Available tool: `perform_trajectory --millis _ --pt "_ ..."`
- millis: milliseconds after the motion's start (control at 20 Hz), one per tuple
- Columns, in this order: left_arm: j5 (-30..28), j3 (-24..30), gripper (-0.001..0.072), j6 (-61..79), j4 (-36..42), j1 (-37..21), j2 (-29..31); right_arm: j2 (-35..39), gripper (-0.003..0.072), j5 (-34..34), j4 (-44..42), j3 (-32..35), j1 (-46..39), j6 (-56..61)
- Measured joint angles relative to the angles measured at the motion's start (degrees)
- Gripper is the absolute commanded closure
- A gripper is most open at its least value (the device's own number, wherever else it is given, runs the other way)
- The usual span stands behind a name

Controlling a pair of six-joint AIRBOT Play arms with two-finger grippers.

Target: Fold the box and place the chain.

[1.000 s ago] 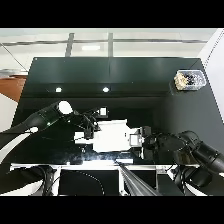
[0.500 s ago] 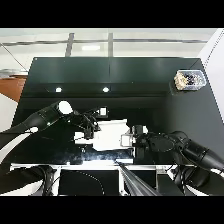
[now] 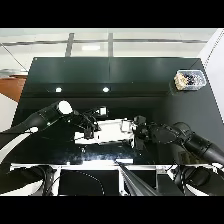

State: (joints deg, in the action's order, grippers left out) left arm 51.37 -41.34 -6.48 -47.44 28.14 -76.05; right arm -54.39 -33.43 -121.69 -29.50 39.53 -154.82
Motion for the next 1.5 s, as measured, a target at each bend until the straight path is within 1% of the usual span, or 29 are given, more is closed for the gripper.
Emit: perform_trajectory --millis 300,600,1000,1250,1500 --pt "-0.4 0.0 0.0684 0.0 0.0 0.0 0.1 -0.1 -0.0013 0.5 -1.4 -0.4 -1.9 0.5" --pt "-2.6 0.0 0.0684 0.6 -0.3 0.2 1.3 -1.0 -0.0013 2.4 -4.4 -0.5 -2.5 -1.7" --pt "-3.4 -0.1 0.0684 0.9 -5.9 2.6 1.7 -2.8 -0.0013 5.0 -5.8 -0.5 -3.3 -4.1" --pt "-3.4 -0.1 0.0684 0.9 -7.2 3.4 1.8 -3.0 -0.0013 3.3 -6.2 -0.5 -3.8 -5.1" --pt "-3.0 -0.1 0.0682 0.9 -7.8 3.5 2.4 -3.0 -0.0013 1.9 -8.3 -0.5 -3.8 -6.6"
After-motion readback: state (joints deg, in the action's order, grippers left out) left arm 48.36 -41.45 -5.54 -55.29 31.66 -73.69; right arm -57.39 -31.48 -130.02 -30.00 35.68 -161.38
